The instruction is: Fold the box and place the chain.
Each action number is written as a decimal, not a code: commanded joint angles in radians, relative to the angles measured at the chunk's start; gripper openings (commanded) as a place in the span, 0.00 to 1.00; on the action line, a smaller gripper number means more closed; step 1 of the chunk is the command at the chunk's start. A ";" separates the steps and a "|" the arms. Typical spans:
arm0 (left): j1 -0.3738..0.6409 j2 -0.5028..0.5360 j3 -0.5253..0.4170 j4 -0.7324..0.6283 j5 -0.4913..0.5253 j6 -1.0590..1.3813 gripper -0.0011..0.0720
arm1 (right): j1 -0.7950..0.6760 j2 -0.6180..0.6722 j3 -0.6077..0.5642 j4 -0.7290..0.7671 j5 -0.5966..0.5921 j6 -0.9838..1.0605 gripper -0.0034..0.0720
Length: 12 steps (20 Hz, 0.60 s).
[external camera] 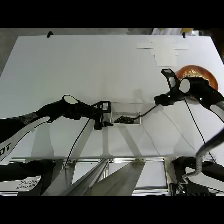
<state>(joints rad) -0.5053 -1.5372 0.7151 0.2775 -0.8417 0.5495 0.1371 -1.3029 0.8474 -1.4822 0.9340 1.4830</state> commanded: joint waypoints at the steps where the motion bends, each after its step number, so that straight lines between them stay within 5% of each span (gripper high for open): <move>1: 0.001 0.000 0.000 0.000 0.000 0.000 0.05 | 0.001 0.028 0.000 0.003 0.006 0.003 0.07; 3: 0.001 0.000 0.000 0.000 0.000 0.000 0.05 | 0.001 0.016 -0.001 0.024 -0.019 0.015 0.43; 12: 0.001 0.000 0.000 0.000 0.000 0.000 0.05 | 0.001 -0.096 -0.001 -0.014 -0.075 0.143 0.36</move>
